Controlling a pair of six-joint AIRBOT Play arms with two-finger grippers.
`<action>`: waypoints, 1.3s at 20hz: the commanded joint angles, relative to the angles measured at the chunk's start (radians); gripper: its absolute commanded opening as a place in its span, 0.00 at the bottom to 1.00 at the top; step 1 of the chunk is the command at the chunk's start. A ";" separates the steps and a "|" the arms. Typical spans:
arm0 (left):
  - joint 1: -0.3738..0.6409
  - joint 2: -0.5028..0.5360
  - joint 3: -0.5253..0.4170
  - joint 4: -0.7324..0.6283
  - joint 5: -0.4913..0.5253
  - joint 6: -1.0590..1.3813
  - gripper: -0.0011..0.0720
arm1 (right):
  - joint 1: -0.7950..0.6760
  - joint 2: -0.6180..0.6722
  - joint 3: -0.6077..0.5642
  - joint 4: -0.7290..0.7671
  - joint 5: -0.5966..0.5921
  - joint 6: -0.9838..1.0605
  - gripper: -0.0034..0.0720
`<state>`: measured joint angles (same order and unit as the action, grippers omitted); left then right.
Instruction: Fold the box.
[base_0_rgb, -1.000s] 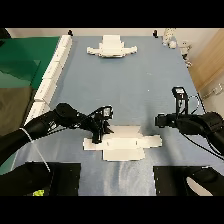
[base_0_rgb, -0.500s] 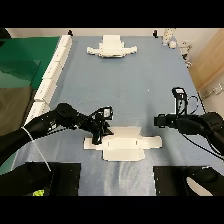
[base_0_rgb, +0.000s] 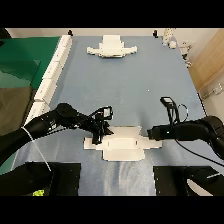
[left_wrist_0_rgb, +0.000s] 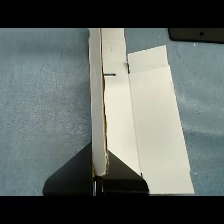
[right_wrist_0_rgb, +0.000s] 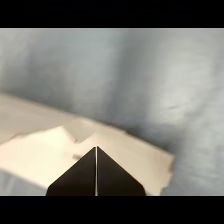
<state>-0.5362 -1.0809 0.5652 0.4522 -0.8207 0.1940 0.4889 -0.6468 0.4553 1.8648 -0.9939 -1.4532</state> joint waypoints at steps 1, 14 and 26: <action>0.000 0.000 0.000 0.000 0.001 0.000 0.04 | 0.231 0.071 0.000 0.034 -0.104 -0.025 0.04; 0.000 0.000 0.000 0.000 0.001 0.000 0.04 | 0.753 -0.229 0.002 -0.478 0.104 -0.140 0.94; 0.000 0.000 0.000 -0.002 0.001 0.000 0.04 | 0.753 -0.169 0.082 -0.665 0.048 0.146 0.94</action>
<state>-0.5362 -1.0809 0.5652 0.4519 -0.8200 0.1932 1.2407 -0.8425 0.5274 1.2201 -0.9360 -1.3708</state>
